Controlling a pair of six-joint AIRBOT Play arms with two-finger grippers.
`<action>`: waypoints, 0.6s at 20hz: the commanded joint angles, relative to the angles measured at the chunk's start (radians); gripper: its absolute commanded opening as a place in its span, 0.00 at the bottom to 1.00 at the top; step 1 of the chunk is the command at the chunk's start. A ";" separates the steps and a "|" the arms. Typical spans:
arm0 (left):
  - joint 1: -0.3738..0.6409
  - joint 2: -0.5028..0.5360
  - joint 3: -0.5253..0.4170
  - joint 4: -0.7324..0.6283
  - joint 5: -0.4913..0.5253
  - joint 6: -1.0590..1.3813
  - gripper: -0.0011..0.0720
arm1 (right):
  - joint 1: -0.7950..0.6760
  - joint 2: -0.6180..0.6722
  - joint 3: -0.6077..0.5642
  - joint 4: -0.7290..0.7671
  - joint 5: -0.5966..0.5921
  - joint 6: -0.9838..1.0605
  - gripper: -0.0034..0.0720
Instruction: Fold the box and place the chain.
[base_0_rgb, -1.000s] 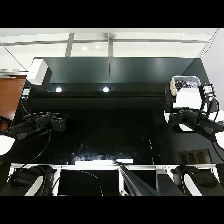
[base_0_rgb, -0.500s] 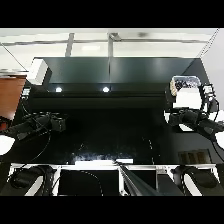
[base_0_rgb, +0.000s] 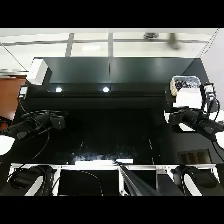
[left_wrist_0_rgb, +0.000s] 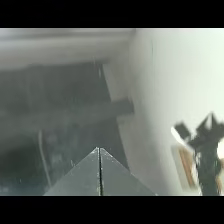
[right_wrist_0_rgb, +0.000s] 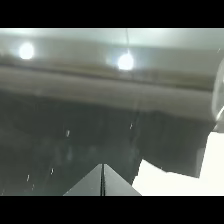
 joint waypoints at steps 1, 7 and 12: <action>0.000 0.000 0.000 0.002 0.111 0.000 0.05 | 0.001 0.001 0.000 0.016 -0.144 0.001 0.06; 0.000 -0.077 -0.005 0.008 0.381 0.001 0.05 | -0.048 -0.043 0.006 0.011 -0.711 -0.023 0.06; 0.000 -0.198 -0.002 0.008 0.444 0.001 0.05 | -0.608 -0.433 0.330 0.236 -0.352 -0.023 0.06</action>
